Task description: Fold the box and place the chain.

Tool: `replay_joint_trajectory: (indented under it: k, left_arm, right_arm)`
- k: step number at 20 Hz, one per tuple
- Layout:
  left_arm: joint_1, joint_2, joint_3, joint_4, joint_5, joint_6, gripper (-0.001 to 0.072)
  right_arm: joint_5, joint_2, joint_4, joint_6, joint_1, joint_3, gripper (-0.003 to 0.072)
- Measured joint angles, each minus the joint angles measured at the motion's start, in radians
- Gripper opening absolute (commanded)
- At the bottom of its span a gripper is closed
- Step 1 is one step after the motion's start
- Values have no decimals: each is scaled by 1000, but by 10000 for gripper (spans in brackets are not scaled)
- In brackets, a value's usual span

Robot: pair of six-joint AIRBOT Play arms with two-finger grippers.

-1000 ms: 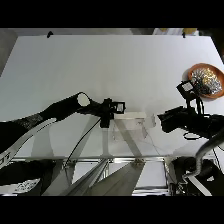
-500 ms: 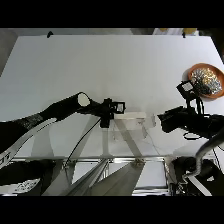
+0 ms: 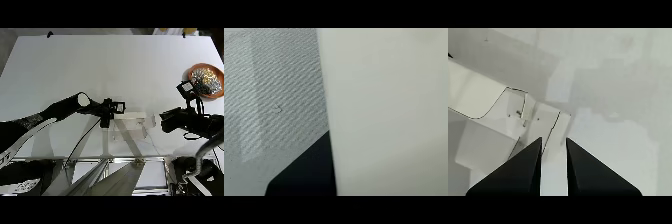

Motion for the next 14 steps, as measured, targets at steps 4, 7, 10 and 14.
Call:
replay_joint_trajectory:
  k: [4, 7, 10, 14]
  left_arm:
    - [0, 0, 0, 0, 0, 0, 13]
    - [0, 0, 0, 0, 0, 0, 13]
    - [0, 0, 0, 0, 0, 0, 13]
    - [0, 0, 0, 0, 0, 0, 13]
  right_arm:
    - [5, -2, 45, -62, 0, 0, 19]
    - [7, -18, 175, -233, 7, 0, 19]
    - [18, -48, 265, -435, 51, 0, 19]
    - [55, -83, 297, -623, 129, -14, 19]
